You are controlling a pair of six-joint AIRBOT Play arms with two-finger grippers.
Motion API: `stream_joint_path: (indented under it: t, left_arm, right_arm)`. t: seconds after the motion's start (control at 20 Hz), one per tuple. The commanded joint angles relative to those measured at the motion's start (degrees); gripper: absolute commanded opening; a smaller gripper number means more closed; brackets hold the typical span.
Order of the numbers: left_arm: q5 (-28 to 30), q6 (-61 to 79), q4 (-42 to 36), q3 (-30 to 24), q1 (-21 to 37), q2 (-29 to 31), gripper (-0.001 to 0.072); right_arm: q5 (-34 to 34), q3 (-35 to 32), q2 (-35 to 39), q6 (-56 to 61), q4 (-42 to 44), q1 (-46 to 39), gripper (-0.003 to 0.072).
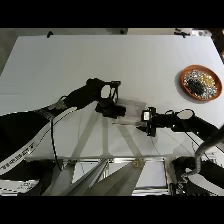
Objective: Fold the box and place the chain.
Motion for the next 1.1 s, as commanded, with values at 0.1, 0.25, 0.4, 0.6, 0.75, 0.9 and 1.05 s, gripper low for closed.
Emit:
stream_joint_path:
  t: [0.1, 0.25, 0.4, 0.6, 0.75, 0.9, 1.05]
  left_arm:
    - [1.11, -6.51, 0.72, 0.04, -1.66, -2.25, 0.0064]
    - [1.51, -7.85, 0.85, 0.04, -2.16, -2.36, 0.0097]
    - [1.53, -8.94, 0.85, 0.04, -2.32, -2.38, 0.0261]
    - [1.84, -9.22, 0.87, 0.02, -2.54, -2.54, 0.0161]
    - [1.81, -10.27, 1.22, 0.02, -2.64, -2.56, 0.0129]
    - [0.39, -10.43, 2.19, 0.02, -2.67, -2.56, 0.0006]
    - [-0.39, -10.38, 2.14, 0.02, -2.64, -2.54, 0.0058]
  right_arm:
    - [0.00, -0.02, 0.04, 0.00, 0.00, 0.02, 0.0341]
    - [0.00, -0.02, 0.04, 0.00, 0.00, 0.02, 0.0341]
    - [0.00, -0.02, 0.04, 0.00, 0.00, 0.02, 0.0341]
    - [0.00, -0.02, 0.04, 0.00, 0.00, 0.02, 0.0341]
    - [0.00, -0.02, 0.04, 0.00, 0.00, 0.02, 0.0341]
    - [0.00, -0.02, 0.04, 0.00, 0.00, 0.02, 0.0341]
    - [0.00, -0.02, 0.04, 0.00, 0.00, 0.02, 0.0341]
